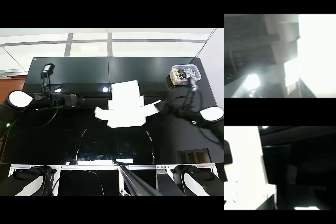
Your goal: Fold the box and place the chain.
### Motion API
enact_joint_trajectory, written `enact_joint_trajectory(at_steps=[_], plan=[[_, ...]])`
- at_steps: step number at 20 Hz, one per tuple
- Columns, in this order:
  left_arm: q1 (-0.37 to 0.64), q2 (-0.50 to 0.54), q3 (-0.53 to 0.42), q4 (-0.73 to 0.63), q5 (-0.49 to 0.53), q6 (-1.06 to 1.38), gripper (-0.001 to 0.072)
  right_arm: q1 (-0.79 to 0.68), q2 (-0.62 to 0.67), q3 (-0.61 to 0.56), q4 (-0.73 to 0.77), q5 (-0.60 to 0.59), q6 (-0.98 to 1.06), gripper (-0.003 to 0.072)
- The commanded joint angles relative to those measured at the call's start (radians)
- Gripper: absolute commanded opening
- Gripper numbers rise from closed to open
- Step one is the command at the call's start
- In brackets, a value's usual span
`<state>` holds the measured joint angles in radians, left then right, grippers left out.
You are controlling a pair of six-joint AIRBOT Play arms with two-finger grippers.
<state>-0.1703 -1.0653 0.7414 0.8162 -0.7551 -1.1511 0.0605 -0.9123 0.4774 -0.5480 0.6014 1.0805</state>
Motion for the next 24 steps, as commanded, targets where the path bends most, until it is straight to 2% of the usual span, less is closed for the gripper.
enact_joint_trajectory(at_steps=[1, 4, 7, 10, 13, 17, 24], plan=[[-0.016, -0.130, 0.054, -0.121, -0.108, 0.016, 0.0689, 0.193, 0.018, -0.048, 0.046, -0.153, 0.016, 0.0015], [0.002, -0.308, 0.123, -0.255, -0.169, 0.097, 0.0689, 0.225, 0.018, -0.048, 0.051, -0.137, 0.024, 0.0015], [0.019, -0.482, 0.180, -0.454, -0.316, 0.217, 0.0689, 0.247, 0.018, -0.048, 0.054, -0.127, 0.028, 0.0015], [0.019, -0.580, 0.230, -0.476, -0.376, 0.229, 0.0690, 0.260, 0.018, -0.048, 0.058, -0.126, 0.028, 0.0015], [0.022, -0.611, 0.256, -0.441, -0.377, 0.228, 0.0690, 0.259, 0.018, -0.048, 0.059, -0.124, 0.028, 0.0015], [0.041, -0.611, 0.304, -0.316, -0.421, 0.219, 0.0690, 0.259, 0.018, -0.048, 0.058, -0.124, 0.027, 0.0015], [0.039, -0.613, 0.317, -0.244, -0.436, 0.233, 0.0690, 0.259, 0.018, -0.048, 0.058, -0.124, 0.027, 0.0015]])
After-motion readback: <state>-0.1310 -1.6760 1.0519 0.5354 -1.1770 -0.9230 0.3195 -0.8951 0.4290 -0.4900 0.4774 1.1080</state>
